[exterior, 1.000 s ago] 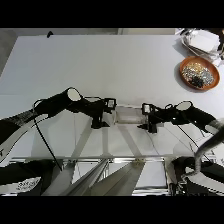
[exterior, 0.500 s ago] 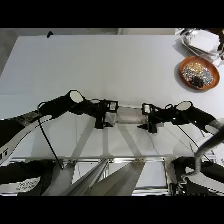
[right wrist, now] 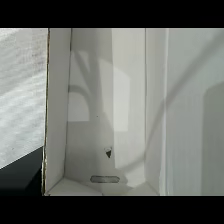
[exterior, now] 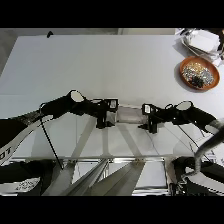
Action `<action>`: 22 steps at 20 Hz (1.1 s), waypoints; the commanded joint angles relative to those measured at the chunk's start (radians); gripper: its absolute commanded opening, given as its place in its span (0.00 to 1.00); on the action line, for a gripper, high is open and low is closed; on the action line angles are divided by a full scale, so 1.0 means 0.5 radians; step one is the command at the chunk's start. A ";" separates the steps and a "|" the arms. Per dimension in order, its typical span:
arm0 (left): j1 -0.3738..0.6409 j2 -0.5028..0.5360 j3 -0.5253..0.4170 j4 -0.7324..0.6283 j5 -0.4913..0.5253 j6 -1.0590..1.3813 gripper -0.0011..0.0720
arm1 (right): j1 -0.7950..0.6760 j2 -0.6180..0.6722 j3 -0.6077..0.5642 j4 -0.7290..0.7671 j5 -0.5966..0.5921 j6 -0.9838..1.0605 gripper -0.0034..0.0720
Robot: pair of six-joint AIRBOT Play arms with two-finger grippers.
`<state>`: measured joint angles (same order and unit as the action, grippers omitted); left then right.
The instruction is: Fold the box and place the chain.
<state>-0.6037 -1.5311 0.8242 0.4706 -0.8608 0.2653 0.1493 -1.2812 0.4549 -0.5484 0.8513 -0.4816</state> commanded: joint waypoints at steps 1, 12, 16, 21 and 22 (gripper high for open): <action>-0.005 -0.017 -0.001 -0.027 -0.002 0.002 0.97 | 0.002 -0.002 0.001 0.005 -0.002 0.004 0.47; 0.143 0.079 -0.002 0.124 -0.068 0.159 0.97 | 0.002 -0.002 0.001 0.005 -0.002 0.004 0.47; 0.120 0.040 -0.003 0.119 -0.072 0.211 0.98 | 0.002 -0.002 0.001 0.005 -0.002 0.004 0.47; 0.101 0.013 -0.003 -0.095 -0.029 0.348 0.98 | 0.002 -0.002 0.001 0.006 -0.002 0.004 0.47; 0.093 0.012 -0.003 -0.147 -0.018 0.378 0.98 | 0.002 -0.002 0.001 0.005 -0.002 0.004 0.47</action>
<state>-0.5499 -1.5211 0.8230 0.4683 -0.8822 0.4046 0.1505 -1.2819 0.4549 -0.5453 0.8494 -0.4793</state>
